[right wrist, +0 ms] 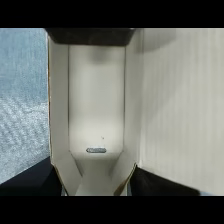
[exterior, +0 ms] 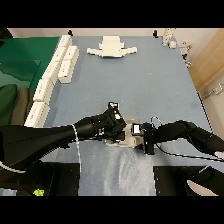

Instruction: Fold the box.

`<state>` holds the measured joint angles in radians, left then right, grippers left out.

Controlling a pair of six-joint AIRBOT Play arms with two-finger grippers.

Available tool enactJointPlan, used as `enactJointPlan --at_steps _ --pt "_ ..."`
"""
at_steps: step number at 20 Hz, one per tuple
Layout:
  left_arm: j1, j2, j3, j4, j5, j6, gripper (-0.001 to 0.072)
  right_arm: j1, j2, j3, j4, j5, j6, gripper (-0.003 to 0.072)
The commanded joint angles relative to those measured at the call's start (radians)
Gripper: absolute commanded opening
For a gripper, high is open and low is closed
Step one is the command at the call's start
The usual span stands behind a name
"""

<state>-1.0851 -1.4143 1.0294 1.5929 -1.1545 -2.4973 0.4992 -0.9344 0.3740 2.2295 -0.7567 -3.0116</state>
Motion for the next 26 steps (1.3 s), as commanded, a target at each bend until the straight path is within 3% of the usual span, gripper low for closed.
enactJointPlan --at_steps 1,5,8,9,10,13,16,21,23,26 --pt "0.002 0.014 0.001 0.000 -0.003 -0.002 0.0479 0.000 0.001 0.001 0.000 0.000 0.000 0.0534" --pt "0.004 0.142 0.023 0.004 -0.031 0.024 0.0479 0.000 0.001 0.001 0.000 0.000 0.000 0.0534" --pt "0.004 0.277 0.032 0.005 -0.159 0.064 0.0477 0.000 0.001 0.000 0.000 0.000 0.000 0.0534" --pt "0.004 0.315 0.032 0.005 -0.209 0.066 0.0434 0.000 0.001 0.000 0.000 0.000 0.000 0.0534" --pt "0.004 0.352 0.032 0.001 -0.251 0.073 0.0023 0.000 0.001 0.001 0.000 0.000 0.000 0.0534" --pt "0.006 0.412 0.032 0.001 -0.252 0.152 0.0013 0.000 0.001 0.001 0.000 0.000 0.000 0.0534" --pt "0.045 0.416 0.032 -0.053 -0.170 0.281 0.0013 0.000 0.001 0.000 0.000 0.000 0.000 0.0534" --pt "0.122 0.426 0.005 -0.118 -0.145 0.682 0.0012 0.000 0.001 0.000 0.000 0.000 0.000 0.0534" --pt "0.250 0.466 -0.067 -0.242 -0.112 0.936 0.0011 0.000 0.001 0.001 0.000 0.000 0.000 0.0534" --pt "0.481 0.541 -0.208 -0.523 -0.100 1.601 0.0012 0.000 0.001 0.000 0.000 0.000 0.000 0.0534"
